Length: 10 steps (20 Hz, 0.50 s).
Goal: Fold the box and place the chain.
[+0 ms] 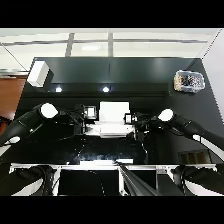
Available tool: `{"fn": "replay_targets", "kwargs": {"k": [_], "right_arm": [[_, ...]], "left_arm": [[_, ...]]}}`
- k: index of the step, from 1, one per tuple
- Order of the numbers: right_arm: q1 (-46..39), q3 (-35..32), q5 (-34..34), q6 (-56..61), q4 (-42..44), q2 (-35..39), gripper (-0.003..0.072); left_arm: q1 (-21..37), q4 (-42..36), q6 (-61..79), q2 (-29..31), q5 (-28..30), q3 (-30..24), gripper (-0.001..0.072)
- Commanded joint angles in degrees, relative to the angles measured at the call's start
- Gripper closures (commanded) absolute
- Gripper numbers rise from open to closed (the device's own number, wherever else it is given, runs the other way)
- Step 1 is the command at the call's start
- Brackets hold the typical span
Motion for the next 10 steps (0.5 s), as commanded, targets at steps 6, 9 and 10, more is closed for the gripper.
{"fn": "replay_targets", "kwargs": {"k": [6, 9, 10], "right_arm": [[0.04, -0.04, 0.00, 0.02, 0.02, -0.04, 0.0554], [0.04, -0.04, 0.00, 0.02, 0.02, -0.04, 0.0553], [0.04, -0.04, 0.00, 0.02, 0.02, -0.04, 0.0553]], "left_arm": [[-0.35, 9.68, -0.57, -1.55, -0.55, -1.33, 0.0018], [-0.24, 7.58, -1.70, -1.55, -0.57, -1.33, 0.0018], [-0.28, 5.35, -1.66, -1.55, -1.07, -1.33, 0.0018]]}}
